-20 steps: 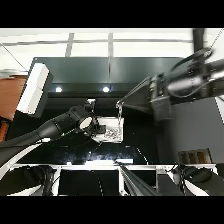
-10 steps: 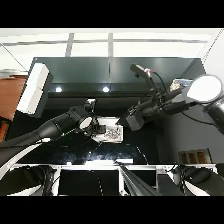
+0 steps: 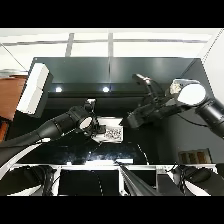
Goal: Fold the box and place the chain.
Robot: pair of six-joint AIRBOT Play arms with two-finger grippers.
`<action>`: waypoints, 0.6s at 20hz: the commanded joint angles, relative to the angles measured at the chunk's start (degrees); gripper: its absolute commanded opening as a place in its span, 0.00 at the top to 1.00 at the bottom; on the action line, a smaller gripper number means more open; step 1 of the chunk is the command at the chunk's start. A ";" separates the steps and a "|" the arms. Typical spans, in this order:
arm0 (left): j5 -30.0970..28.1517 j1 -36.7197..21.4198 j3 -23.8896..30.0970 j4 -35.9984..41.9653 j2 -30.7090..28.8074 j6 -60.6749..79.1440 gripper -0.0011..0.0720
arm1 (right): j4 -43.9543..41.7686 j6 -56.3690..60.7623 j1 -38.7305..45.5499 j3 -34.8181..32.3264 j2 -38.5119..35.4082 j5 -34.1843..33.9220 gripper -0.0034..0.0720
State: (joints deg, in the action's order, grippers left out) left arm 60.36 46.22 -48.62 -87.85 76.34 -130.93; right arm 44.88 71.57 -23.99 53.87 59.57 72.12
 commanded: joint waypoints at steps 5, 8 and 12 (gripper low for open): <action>-2.01 -0.17 -0.48 -1.64 -0.09 -4.59 0.95 | 4.90 0.15 19.58 -0.09 -5.57 8.22 0.03; -2.97 -0.17 -0.61 -1.46 -0.09 -4.57 0.95 | 5.14 0.13 19.69 -0.11 -5.57 6.91 0.03; 0.90 -0.17 -4.42 -1.86 -0.87 -0.39 0.30 | 5.88 0.13 19.69 -0.09 -5.57 5.86 0.03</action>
State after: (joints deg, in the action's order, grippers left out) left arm 58.65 46.04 -50.89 -89.71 76.03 -134.37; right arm 49.98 71.72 -4.91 53.80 54.17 78.43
